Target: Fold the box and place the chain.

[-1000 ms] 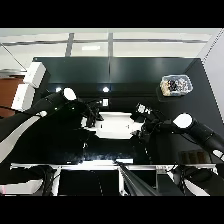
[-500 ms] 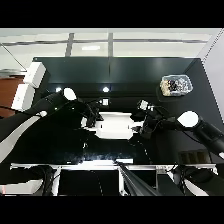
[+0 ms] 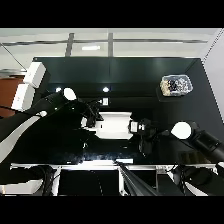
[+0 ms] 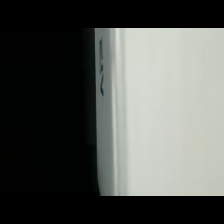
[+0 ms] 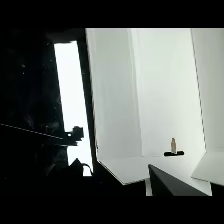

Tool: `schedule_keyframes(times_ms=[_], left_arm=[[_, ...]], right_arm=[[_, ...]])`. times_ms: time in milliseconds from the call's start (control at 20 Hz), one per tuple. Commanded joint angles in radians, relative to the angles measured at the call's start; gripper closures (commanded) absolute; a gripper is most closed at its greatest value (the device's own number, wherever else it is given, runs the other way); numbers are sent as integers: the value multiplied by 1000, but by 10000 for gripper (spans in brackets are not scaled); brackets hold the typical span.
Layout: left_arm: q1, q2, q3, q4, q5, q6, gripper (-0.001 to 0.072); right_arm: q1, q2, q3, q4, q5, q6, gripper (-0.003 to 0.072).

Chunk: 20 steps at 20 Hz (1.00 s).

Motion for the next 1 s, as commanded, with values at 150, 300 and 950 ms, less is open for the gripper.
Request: schedule_keyframes(times_ms=[150, 300, 950], left_arm=[[0, 1, 1, 0, 0, -11, 684], [0, 1, 1, 0, 0, -12, 684], [0, 1, 1, 0, 0, -15, 684]], right_arm=[[98, -41, -68, -28, -282, -9, -11], [98, -71, -68, -25, -451, 78, -12], [37, -69, -34, -25, -436, 130, -12]])
